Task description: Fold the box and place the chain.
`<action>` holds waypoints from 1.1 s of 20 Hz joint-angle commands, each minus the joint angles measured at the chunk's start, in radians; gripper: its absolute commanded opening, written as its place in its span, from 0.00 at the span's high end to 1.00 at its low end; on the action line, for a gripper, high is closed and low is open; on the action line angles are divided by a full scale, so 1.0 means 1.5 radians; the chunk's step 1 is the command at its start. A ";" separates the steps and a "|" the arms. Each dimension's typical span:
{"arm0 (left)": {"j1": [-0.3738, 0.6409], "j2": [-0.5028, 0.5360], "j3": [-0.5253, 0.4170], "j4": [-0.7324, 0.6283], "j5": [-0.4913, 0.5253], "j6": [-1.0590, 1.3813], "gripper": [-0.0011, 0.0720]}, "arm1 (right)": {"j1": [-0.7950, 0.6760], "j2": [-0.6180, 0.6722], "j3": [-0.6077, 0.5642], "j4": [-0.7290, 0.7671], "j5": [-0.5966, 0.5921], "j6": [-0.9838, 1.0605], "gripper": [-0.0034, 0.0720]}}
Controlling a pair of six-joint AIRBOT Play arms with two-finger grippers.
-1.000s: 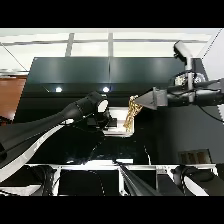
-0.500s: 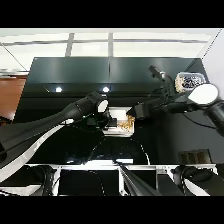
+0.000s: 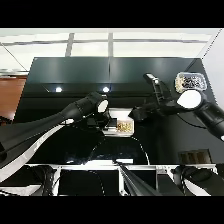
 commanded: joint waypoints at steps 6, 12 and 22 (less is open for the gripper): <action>0.002 0.000 0.001 -0.010 0.011 0.001 0.95 | -0.211 0.161 0.000 -0.129 0.099 -0.002 0.47; -0.010 0.028 0.008 0.005 0.045 -0.051 0.37 | -0.216 0.161 -0.002 -0.130 0.128 -0.002 0.47; 0.067 0.389 -0.140 0.216 0.111 0.191 0.37 | -0.215 0.161 -0.002 -0.130 0.126 0.003 0.47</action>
